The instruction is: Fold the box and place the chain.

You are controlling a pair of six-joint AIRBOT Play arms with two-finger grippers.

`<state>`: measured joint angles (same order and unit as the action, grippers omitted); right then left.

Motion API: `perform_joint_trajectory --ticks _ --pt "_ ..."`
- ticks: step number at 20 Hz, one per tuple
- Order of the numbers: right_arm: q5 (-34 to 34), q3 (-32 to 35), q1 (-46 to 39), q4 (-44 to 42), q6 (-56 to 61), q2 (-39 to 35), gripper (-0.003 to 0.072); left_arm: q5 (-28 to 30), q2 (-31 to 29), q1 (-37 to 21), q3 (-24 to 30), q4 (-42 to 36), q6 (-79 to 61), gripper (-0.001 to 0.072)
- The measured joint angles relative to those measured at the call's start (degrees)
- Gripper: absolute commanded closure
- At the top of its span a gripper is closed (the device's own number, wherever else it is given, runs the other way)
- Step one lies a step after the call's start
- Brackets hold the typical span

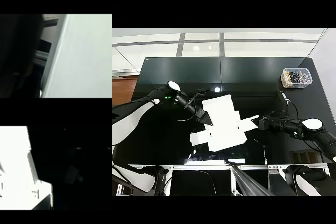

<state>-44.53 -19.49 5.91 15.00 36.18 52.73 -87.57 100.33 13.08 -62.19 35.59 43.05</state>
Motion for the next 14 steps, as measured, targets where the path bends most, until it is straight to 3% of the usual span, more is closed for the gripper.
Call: perform_joint_trajectory --ticks 1,3,4,5,6,7,8,12,14 --pt "0.00 0.00 0.00 0.02 0.00 0.00 0.0668 0.44 0.09 -0.04 -0.11 -0.02 -0.22 0.0577" --pt "0.00 0.00 0.00 0.00 0.00 0.00 0.0667 1.22 0.17 -0.04 -0.24 0.02 -0.57 0.0660" --pt "0.00 0.00 0.00 0.00 0.00 0.00 0.0666 1.22 0.20 -0.04 -0.28 0.00 -0.87 0.0662" --pt "0.00 0.00 0.00 0.00 0.00 0.00 0.0613 1.29 0.22 -0.04 -0.31 0.00 -0.96 0.0683" --pt "0.04 0.00 0.00 0.00 0.00 0.00 0.0393 1.40 0.22 -0.04 -0.31 0.11 -1.07 0.0681" --pt "0.04 0.00 0.00 0.00 0.00 0.00 0.0219 1.51 0.22 -0.04 -0.33 0.24 -1.09 0.0682" --pt "0.09 0.00 0.00 0.02 0.02 0.00 0.0098 1.51 0.22 -0.04 -0.37 0.20 -1.25 0.0682" --pt "-0.59 -1.55 -2.27 0.59 0.81 -0.02 0.0095 1.60 -0.66 -0.04 -0.48 0.22 -1.53 0.0686" --pt "-4.28 -4.90 -5.03 3.10 1.01 -0.02 0.0094 2.14 -2.99 0.11 -0.31 0.66 -1.70 0.0686"
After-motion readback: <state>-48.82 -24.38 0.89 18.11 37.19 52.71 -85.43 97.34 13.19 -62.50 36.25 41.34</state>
